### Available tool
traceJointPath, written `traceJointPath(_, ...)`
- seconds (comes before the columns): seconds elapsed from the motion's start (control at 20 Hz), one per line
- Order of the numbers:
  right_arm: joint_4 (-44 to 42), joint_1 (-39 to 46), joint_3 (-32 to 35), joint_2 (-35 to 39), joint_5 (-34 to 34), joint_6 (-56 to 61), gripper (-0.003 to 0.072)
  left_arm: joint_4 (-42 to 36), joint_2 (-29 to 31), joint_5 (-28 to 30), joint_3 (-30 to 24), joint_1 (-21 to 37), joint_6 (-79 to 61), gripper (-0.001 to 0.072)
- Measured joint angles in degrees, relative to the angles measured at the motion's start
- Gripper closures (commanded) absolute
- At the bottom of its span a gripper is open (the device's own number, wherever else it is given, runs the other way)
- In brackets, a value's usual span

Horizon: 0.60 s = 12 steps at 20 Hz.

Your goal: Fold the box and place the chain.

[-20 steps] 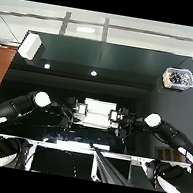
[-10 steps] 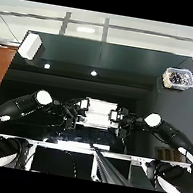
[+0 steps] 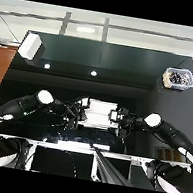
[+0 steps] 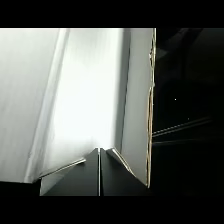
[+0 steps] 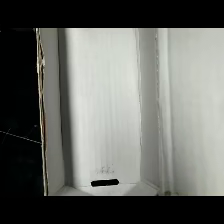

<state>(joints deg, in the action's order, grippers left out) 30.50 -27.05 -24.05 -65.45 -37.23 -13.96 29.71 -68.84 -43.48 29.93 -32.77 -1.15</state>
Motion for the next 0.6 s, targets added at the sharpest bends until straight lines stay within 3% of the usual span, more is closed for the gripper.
traceJointPath(0.05, 0.00, 0.00, 0.00, 0.00, 0.00, 0.00, 0.0642, -0.07, -0.02, 0.00, 0.00, 0.00, 0.00, 0.0498)
traceJointPath(0.2, 0.00, 0.00, 0.00, 0.00, 0.00, -0.02, 0.0643, -0.15, -0.04, 0.02, 0.00, 0.00, 0.02, 0.0399)
traceJointPath(0.25, 0.00, 0.00, 0.00, 0.00, 0.00, -0.02, 0.0642, -0.15, -0.04, 0.02, 0.00, 0.00, 0.00, 0.0440)
traceJointPath(0.3, 0.00, 0.00, 0.00, 0.00, 0.00, -0.02, 0.0643, -0.13, -0.04, 0.00, 0.00, 0.00, 0.00, 0.0597)
traceJointPath(0.35, 0.00, 0.00, 0.00, 0.00, 0.00, 0.00, 0.0643, -0.04, -0.07, -0.04, 0.00, 0.00, -0.04, 0.0570)
traceJointPath(0.4, 0.00, 0.00, 0.00, 0.00, 0.00, -0.02, 0.0643, -0.02, -0.07, -0.20, 0.00, 0.00, -0.20, 0.0405)
traceJointPath(0.45, 0.00, 0.00, 0.00, 0.00, 0.00, 0.00, 0.0642, -0.04, -0.07, -0.13, 0.00, 0.00, -0.20, 0.0349)
traceJointPath(0.55, 0.00, 0.00, 0.00, 0.00, 0.00, 0.00, 0.0643, 0.00, -0.07, 0.04, 0.00, 0.00, -0.15, 0.0359)
traceJointPath(0.6, 0.00, 0.00, 0.00, 0.00, 0.00, 0.00, 0.0642, 0.09, -0.07, 0.02, 0.00, 0.00, -0.15, 0.0449)
